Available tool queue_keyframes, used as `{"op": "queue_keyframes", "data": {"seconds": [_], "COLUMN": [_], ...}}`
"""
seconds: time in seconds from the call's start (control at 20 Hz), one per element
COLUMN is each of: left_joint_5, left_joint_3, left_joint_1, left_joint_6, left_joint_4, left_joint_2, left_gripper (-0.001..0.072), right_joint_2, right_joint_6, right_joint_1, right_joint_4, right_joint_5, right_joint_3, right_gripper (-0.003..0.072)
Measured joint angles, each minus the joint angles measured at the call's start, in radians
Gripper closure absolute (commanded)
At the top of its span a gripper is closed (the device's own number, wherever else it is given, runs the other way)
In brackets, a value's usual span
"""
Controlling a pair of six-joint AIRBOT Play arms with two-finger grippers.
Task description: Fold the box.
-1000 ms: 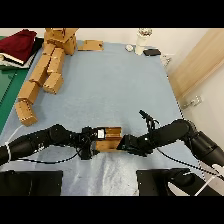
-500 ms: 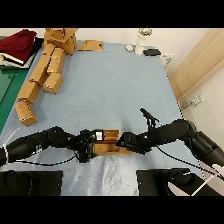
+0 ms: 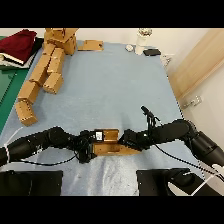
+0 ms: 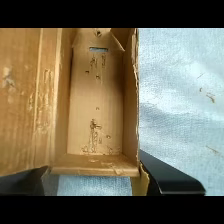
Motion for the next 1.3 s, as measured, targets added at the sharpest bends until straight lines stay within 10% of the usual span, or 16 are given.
{"op": "queue_keyframes", "data": {"seconds": [0.1, 0.2, 0.25, 1.3], "left_joint_5": [-0.002, -0.002, -0.003, -0.006], "left_joint_3": [0.000, 0.000, 0.000, 0.000], "left_joint_1": [0.000, 0.000, 0.000, 0.000], "left_joint_6": [0.003, 0.006, 0.007, 0.006], "left_joint_4": [-0.001, -0.001, -0.001, 0.000], "left_joint_2": [-0.009, -0.015, -0.018, -0.022], "left_gripper": [0.0221, 0.0221, 0.0221, 0.0221], "right_joint_2": [0.000, 0.000, -0.001, -0.531], "right_joint_6": [0.000, 0.000, 0.000, -0.555], "right_joint_1": [0.000, 0.000, 0.000, 0.019], "right_joint_4": [0.000, 0.000, 0.003, 0.085], "right_joint_5": [0.008, 0.011, 0.014, 0.266], "right_joint_3": [0.000, 0.000, 0.000, 0.132], "right_gripper": [0.0305, 0.0648, 0.0682, 0.0683]}}
